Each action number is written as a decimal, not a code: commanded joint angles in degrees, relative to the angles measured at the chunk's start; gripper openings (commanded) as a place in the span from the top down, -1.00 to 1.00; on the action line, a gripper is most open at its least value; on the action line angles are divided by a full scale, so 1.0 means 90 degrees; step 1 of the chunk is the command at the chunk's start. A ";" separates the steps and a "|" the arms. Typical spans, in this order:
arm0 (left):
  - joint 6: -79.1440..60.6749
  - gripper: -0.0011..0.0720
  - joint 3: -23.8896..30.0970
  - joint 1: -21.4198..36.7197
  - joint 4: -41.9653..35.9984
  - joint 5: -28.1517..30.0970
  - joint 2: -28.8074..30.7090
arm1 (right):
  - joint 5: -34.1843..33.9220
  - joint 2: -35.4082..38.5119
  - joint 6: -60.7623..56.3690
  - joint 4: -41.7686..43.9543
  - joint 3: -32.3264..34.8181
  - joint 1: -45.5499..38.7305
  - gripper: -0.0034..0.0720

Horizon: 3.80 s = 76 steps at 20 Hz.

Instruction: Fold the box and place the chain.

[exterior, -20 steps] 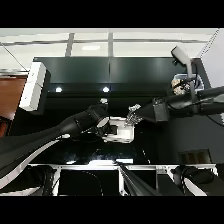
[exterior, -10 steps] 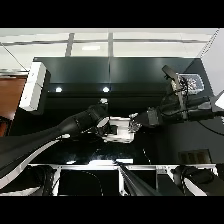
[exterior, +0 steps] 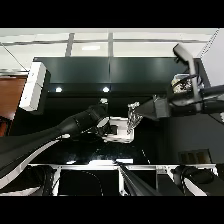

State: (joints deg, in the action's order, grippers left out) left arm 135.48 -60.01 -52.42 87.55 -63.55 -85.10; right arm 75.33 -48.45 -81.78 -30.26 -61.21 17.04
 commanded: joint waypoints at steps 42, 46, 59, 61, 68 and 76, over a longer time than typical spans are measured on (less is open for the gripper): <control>-0.0002 0.89 0.0002 0.0005 0.0002 -0.0002 -0.0002 | -0.1132 -0.0005 -0.0495 -0.0862 0.2067 0.0619 0.89; -0.0002 0.89 0.0002 0.0005 0.0002 0.0000 -0.0002 | -0.2161 -0.0100 -0.0505 -0.0886 0.2543 0.0959 0.89; -0.0002 0.89 0.0002 0.0005 0.0000 0.0002 -0.0002 | -0.1877 -0.0160 -0.0483 -0.1736 0.2560 0.0381 0.15; -0.0002 0.89 0.0010 0.0005 0.0002 0.0005 -0.0007 | -0.1598 0.0413 -0.0483 -0.2353 0.2523 -0.0231 0.15; 0.0053 0.89 -0.0068 0.0010 -0.0192 0.0027 -0.0017 | -0.1290 0.1372 -0.0396 -0.3359 0.2533 -0.1059 0.15; -0.0527 -0.77 -0.0508 -0.0046 0.0202 -0.0418 0.0726 | -0.1146 0.1372 -0.0425 -0.3283 0.2533 -0.1059 0.15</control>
State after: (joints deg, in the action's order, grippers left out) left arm 135.24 -64.14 -52.62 86.91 -65.28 -82.08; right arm 64.07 -36.27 -85.25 -59.99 -38.44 7.64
